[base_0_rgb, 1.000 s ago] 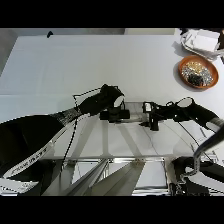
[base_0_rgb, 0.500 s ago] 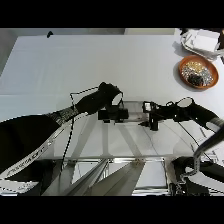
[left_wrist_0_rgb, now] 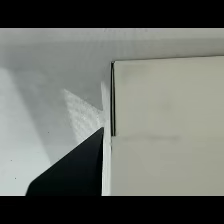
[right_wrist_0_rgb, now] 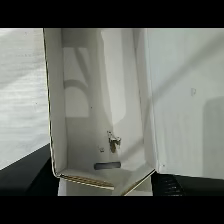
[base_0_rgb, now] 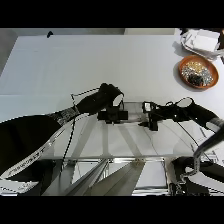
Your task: Fold the box and place the chain.
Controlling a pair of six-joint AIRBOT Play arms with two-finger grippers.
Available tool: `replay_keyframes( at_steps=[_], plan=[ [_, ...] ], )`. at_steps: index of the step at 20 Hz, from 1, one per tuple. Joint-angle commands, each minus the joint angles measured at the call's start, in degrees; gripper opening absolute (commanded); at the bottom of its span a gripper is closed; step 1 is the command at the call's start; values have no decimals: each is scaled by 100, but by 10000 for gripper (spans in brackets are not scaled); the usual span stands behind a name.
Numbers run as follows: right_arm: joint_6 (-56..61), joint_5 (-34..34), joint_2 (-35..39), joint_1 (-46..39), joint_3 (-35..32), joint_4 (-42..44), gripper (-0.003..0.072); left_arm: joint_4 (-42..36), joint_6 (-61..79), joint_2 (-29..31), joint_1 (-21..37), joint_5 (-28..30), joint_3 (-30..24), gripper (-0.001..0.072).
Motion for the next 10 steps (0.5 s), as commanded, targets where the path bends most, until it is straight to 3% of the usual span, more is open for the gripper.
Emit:
replay_keyframes(
  at_steps=[1,10],
  plan=[
    [0,-15,4,-4,4,-9,321,26,-9,-31,-59,-20,-4,62],
    [0,-15,4,-4,4,-9,321,15,-42,-31,-111,140,-4,11]
  ],
)
